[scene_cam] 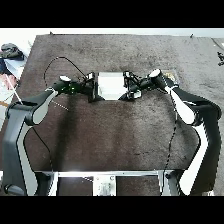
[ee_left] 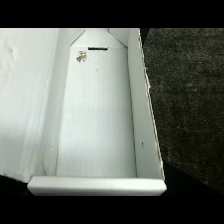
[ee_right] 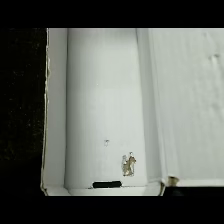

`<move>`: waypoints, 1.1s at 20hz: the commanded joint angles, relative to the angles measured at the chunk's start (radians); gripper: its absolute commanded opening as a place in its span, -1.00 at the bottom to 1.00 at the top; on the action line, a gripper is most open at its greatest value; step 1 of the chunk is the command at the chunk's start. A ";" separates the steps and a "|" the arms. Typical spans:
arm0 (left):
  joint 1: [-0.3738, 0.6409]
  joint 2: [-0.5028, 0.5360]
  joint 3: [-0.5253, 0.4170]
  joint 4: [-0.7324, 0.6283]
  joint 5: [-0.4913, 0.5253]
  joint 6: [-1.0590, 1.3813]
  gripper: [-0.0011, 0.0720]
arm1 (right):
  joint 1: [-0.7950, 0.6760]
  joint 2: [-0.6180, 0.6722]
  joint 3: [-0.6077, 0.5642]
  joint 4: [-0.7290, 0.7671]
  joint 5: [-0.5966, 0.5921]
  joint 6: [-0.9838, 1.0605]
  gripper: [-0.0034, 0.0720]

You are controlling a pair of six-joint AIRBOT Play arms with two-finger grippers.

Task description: Fold the box and place the chain.

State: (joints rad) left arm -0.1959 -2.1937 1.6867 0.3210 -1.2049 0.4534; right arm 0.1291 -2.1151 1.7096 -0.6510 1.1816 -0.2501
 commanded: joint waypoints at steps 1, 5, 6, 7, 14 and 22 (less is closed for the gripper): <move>0.000 0.000 0.000 -0.002 0.005 0.000 0.47 | 0.000 0.000 0.000 0.000 0.000 0.000 0.17; 0.000 0.000 0.000 -0.003 -0.006 0.000 0.47 | 0.000 0.000 0.000 0.000 0.000 0.000 0.17; 0.000 0.000 0.000 -0.003 -0.006 0.000 0.47 | 0.000 0.000 0.000 0.000 0.000 0.000 0.17; 0.000 0.000 0.000 -0.003 -0.006 0.000 0.47 | 0.000 0.000 0.000 0.000 0.000 0.000 0.17; 0.000 0.000 0.000 -0.004 -0.007 0.000 0.47 | 0.001 0.000 0.000 0.001 0.001 0.000 0.17; 0.000 0.000 0.000 -0.004 -0.007 0.000 0.47 | -0.003 0.023 0.000 -0.006 0.007 0.016 0.99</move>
